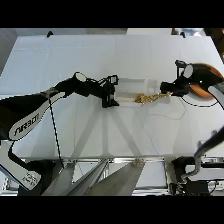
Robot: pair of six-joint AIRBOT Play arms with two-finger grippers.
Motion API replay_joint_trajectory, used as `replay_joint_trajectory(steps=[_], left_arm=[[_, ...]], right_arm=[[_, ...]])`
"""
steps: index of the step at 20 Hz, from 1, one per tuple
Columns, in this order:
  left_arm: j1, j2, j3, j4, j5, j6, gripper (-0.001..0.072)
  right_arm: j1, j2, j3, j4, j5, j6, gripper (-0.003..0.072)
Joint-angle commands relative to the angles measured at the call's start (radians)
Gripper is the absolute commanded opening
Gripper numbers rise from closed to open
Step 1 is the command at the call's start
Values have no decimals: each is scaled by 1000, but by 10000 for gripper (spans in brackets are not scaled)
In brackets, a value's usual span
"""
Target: Fold the box and place the chain.
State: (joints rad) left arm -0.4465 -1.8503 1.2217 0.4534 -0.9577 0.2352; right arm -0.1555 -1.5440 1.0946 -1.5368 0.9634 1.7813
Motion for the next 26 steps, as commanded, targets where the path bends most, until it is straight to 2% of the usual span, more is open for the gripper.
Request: replay_joint_trajectory(steps=[1,3,9,15,20,26], left_arm=[[0,0,0,0,0,0,157],[0,0,0,0,0,0,157],[0,0,0,0,0,0,157],[0,0,0,0,0,0,157],[0,0,0,0,0,0,157],[0,0,0,0,0,0,157]], right_arm=[[29,-23,0,-35,-66,29,518],[49,-48,0,-68,-30,29,506],[80,-35,0,-107,-26,20,9],[80,129,0,-112,-78,-60,7],[122,280,0,-108,-47,-221,7],[270,324,0,-104,-46,-257,7]])
